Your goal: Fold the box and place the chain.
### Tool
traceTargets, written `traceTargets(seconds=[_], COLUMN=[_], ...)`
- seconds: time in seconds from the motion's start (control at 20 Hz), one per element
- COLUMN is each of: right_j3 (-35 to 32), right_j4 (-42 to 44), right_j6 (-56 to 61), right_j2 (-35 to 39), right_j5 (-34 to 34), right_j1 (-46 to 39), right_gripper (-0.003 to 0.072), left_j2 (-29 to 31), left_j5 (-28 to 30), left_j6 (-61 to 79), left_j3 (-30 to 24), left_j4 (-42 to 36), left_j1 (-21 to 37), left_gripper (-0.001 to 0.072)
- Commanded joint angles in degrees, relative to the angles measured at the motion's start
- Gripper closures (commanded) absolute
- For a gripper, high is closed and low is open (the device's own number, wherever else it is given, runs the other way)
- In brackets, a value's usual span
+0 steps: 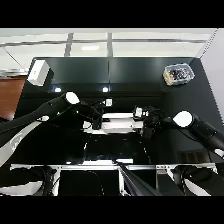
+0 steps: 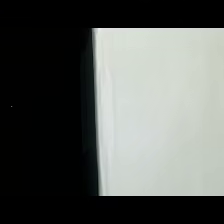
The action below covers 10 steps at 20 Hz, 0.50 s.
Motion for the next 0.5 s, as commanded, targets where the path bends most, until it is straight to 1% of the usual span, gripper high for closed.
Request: traceTargets(seconds=[0.0, 0.1, 0.2, 0.3, 0.45], right_j3=[0.1, 0.0, 0.0, 0.0, 0.0], right_j4=[6.0, 9.0, 11.5, 11.8, 11.7], right_j6=[-4.8, -7.8, -11.8, -15.2, -16.9], right_j2=[-1.7, -2.9, -4.3, -5.9, -7.7], right_j5=[-0.1, 0.4, 2.2, 4.3, 4.2], right_j1=[-0.5, -0.5, -0.5, -0.5, -0.5], right_gripper=[-0.0031, -0.0031, -0.0031, -0.0031, -0.0031], left_j2=[0.0, 0.0, 0.0, 0.0, 0.0], left_j5=[0.0, 0.0, 0.0, 0.0, 0.0], left_j6=[0.1, 0.1, 0.1, 0.1, 0.1], left_j3=[0.1, 0.1, 0.1, 0.1, 0.1], left_j4=[0.0, 0.0, 0.0, 0.0, 0.0], left_j1=[0.0, 0.0, 0.0, 0.0, 0.0], left_gripper=[0.0684, 0.0684, 0.0684, 0.0684, 0.0684])
